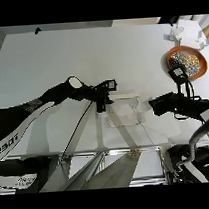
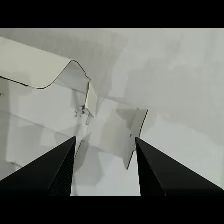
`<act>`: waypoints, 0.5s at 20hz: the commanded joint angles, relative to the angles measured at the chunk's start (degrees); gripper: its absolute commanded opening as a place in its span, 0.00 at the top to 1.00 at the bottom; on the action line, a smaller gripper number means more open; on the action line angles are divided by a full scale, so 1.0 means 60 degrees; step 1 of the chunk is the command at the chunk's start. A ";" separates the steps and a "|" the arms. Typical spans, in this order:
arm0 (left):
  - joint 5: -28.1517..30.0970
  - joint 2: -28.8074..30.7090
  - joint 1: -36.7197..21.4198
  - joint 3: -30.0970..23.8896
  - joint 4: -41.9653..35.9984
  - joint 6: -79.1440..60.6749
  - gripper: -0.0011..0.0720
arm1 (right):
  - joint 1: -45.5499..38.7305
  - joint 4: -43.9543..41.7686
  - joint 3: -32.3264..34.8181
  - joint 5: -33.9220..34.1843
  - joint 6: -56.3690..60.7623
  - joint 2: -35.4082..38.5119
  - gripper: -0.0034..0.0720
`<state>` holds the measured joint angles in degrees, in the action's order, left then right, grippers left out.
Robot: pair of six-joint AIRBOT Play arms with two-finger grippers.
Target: Fold the box and place the chain.
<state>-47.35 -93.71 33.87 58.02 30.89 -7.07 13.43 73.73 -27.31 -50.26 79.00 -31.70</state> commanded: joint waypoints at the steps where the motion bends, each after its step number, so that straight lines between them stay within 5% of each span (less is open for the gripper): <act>1: 0.0015 -0.0007 0.0007 -0.0007 0.0004 -0.0022 0.97 | 0.0011 -0.0004 -0.0011 -0.0018 0.0000 0.0004 0.41; 10: 0.0069 -0.0004 0.0007 -0.0007 0.0000 -0.0073 0.97 | 0.0011 0.0000 -0.0011 -0.0018 -0.0335 0.0004 0.45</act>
<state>-46.92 -93.71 33.89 58.00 30.89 -7.49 13.43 73.73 -27.31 -50.37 78.54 -31.70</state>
